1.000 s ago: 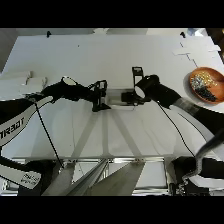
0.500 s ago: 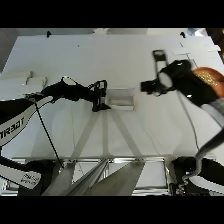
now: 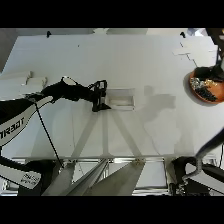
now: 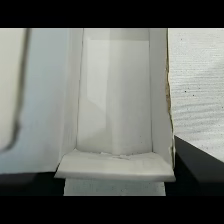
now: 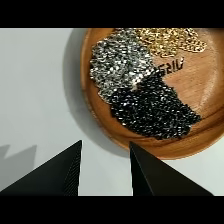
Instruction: Fold the box and place the chain.
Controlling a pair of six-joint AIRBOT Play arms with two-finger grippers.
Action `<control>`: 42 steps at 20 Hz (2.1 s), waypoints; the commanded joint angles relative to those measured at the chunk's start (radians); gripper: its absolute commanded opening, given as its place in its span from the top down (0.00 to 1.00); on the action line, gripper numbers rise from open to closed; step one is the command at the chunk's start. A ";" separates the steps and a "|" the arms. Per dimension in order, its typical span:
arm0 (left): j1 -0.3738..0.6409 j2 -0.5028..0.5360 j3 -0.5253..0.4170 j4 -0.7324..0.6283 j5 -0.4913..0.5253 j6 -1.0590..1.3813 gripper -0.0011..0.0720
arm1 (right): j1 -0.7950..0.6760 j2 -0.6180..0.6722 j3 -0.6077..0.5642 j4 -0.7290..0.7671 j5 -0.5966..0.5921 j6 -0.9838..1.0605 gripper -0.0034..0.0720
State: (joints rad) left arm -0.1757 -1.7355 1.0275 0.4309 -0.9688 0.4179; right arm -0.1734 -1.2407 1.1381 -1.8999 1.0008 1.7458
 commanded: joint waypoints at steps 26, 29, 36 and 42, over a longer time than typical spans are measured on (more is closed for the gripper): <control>-0.001 0.000 0.000 0.000 0.000 0.000 0.54 | -0.243 -0.124 0.000 0.145 -0.156 -0.199 0.95; -0.001 0.000 0.000 0.000 0.000 0.000 0.54 | -0.243 0.021 0.000 0.154 -0.057 -0.238 0.95; -0.001 0.000 0.000 0.000 0.000 0.000 0.54 | -0.182 0.148 0.000 0.310 0.301 -0.364 0.95; -0.001 0.000 0.000 0.000 0.000 0.000 0.54 | 0.117 0.172 0.000 0.334 0.357 -0.356 0.95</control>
State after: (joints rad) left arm -0.1757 -1.7355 1.0275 0.4313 -0.9688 0.4179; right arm -0.1875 -1.0798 1.1381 -1.5917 1.3117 1.3926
